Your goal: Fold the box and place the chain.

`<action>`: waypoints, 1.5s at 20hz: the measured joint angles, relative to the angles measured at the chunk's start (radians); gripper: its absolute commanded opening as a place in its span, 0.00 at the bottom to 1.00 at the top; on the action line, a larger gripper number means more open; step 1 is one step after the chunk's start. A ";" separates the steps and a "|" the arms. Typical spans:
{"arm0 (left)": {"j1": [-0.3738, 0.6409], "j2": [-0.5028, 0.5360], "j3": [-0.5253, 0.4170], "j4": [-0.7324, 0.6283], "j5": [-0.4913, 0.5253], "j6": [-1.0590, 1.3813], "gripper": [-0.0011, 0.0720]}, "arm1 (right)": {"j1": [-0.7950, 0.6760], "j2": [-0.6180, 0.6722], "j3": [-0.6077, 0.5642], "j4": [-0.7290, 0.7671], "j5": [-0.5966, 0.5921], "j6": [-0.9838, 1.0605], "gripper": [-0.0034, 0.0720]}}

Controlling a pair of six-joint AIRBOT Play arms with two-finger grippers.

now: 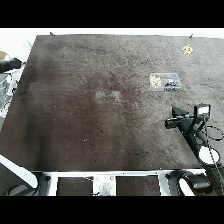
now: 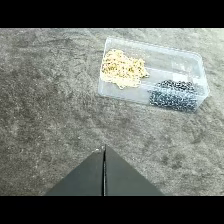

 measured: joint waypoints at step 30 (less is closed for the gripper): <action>-0.004 0.281 0.013 -0.108 -0.146 0.036 0.02 | 0.000 0.000 0.000 0.004 0.003 0.000 0.04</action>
